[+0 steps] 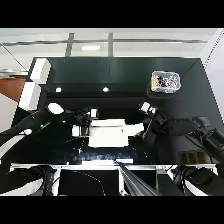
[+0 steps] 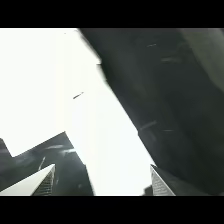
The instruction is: Fold the box and place the chain.
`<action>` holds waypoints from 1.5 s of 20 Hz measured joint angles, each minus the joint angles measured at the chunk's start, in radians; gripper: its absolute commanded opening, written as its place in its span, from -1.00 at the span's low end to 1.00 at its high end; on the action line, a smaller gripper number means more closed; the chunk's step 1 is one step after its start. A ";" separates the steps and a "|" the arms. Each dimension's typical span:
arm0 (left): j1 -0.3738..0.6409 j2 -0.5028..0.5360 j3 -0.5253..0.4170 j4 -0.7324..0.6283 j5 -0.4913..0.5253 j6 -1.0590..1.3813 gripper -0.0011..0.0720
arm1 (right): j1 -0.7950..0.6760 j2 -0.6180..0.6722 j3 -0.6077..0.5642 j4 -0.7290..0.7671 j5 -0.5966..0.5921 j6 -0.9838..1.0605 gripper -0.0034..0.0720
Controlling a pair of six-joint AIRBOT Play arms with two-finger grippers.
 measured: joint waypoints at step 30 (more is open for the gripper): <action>-0.006 -0.011 0.009 0.006 -0.011 -0.011 -0.89 | 0.331 -0.189 -0.013 0.031 0.385 -0.082 0.94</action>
